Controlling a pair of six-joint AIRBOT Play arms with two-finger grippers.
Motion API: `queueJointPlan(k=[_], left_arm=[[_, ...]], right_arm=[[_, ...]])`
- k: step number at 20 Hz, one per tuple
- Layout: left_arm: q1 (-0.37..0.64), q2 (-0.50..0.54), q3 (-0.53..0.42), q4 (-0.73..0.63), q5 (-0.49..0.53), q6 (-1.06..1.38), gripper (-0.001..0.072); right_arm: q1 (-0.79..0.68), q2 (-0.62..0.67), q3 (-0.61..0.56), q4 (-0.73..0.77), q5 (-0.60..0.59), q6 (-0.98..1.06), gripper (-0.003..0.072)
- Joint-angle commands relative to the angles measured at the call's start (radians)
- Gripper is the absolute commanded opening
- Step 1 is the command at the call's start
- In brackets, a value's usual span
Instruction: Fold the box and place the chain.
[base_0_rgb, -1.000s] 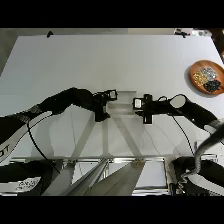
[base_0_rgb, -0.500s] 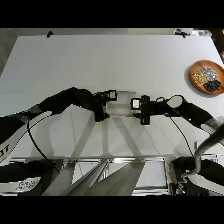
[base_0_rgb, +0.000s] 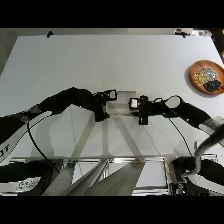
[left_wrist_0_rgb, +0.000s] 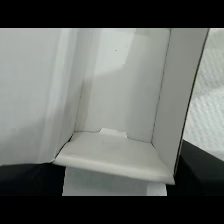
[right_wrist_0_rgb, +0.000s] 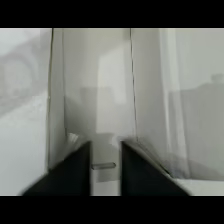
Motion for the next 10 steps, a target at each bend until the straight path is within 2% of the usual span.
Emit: queueJointPlan(k=[1,6,10], left_arm=[[0.0,0.0,0.001,0.002,0.001,0.003,0.0155],[0.0,0.0,0.001,0.002,0.001,0.003,0.0155],[0.0,0.0,0.001,0.002,0.001,0.003,0.0155]], right_arm=[[0.0,0.013,0.0,-0.01,-0.018,0.065,0.0015],[-0.013,0.128,0.0,-0.104,0.005,0.172,0.0016],[-0.074,0.308,0.0,-0.238,0.17,0.385,0.0016]])
